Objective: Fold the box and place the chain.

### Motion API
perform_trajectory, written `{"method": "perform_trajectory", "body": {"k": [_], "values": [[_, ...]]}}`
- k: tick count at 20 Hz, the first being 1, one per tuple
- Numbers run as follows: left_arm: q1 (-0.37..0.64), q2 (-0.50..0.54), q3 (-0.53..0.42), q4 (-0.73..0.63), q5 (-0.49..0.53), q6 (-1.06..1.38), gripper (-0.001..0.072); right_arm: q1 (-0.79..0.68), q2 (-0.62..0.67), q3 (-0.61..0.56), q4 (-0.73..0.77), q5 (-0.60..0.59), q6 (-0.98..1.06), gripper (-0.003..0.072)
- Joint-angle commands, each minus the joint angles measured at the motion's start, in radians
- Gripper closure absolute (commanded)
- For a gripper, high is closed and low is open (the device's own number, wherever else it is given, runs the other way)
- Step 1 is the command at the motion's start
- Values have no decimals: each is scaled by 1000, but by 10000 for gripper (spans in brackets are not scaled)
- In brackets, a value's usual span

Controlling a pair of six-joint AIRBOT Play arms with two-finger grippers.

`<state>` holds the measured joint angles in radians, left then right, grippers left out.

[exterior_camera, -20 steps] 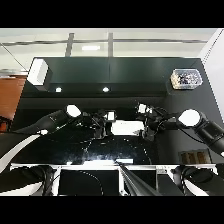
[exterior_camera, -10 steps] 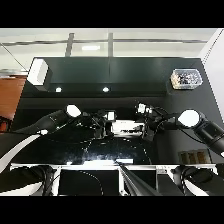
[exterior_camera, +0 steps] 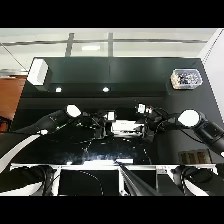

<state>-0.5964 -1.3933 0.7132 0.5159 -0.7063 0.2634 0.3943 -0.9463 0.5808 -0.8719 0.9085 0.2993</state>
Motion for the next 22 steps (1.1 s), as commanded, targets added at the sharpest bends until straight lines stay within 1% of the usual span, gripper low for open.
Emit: {"method": "perform_trajectory", "body": {"k": [1, 6, 7, 8, 9, 15, 16, 17, 22], "values": [[0, 0, -1, 0, 0, 0, 290, 1, -14, -2, 2, 0, 1, 374], [0, 0, -1, 0, 0, 0, 290, 1, -14, -2, 7, -1, 1, 372], [0, 0, -1, 0, 0, 0, 290, 1, -14, -2, 7, 0, 1, 358], [0, 0, -1, 0, 0, 0, 290, 1, -14, -2, 7, 0, 1, 246], [0, 0, -1, 0, 0, 0, 289, 1, -14, -2, 8, 0, 2, 240], [0, 0, -1, 0, 0, 0, 290, 1, -14, -2, 7, 0, 8, 242], [0, 0, -1, 0, 0, 0, 290, 1, -14, -2, 7, 0, 8, 298], [0, 0, -1, 0, 0, 0, 289, 1, -14, -2, 7, 0, 8, 324], [0, 0, -1, 0, 0, 0, 290, 4, -14, -2, 7, 0, 8, 323]]}}
